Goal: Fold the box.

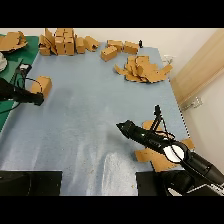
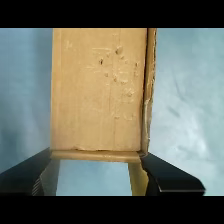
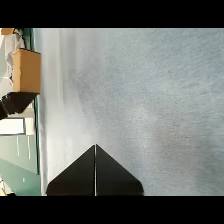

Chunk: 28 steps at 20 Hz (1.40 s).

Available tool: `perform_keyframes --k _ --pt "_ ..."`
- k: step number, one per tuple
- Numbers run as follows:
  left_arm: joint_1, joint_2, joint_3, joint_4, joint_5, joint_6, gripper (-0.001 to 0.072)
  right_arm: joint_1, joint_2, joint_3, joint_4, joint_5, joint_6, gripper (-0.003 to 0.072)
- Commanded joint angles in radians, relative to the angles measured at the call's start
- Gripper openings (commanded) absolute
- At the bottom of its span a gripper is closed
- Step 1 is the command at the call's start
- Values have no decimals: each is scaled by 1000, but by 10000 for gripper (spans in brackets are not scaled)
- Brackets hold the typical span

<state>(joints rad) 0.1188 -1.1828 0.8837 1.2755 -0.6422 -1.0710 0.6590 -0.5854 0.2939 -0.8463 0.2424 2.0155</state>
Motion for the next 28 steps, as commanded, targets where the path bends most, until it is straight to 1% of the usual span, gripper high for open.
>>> perform_keyframes --k 1,6,9,12,14,16,17,18,20,23,25,28 --pt "41 -96 122 4 27 13 422 -1 -1 2 1 0 0 0" --pt "45 -327 324 4 34 -61 421 -1 -1 8 2 3 2 0" --pt "45 -469 475 3 24 -107 421 -1 -1 8 1 2 11 0" --pt "45 -602 637 3 -10 -138 421 -2 -2 8 1 0 11 0" --pt "45 -677 740 4 -33 -154 420 -12 -11 8 2 0 12 0" --pt "46 -726 806 6 -42 -159 422 -18 -29 8 2 -12 11 0" --pt "46 -737 819 8 -42 -156 426 -18 -39 8 2 -17 12 0" --pt "46 -739 821 8 -41 -149 691 -18 -48 8 3 -17 12 0" --pt "47 -735 822 8 -43 -149 699 -18 -63 8 6 -17 12 0" --pt "61 -711 823 9 -96 -152 699 -18 -66 8 6 -16 12 0" --pt "78 -678 823 15 -171 -152 699 -18 -66 14 5 -13 11 -1" --pt "116 -596 823 48 -298 -167 697 -18 -66 33 -8 17 -5 0"
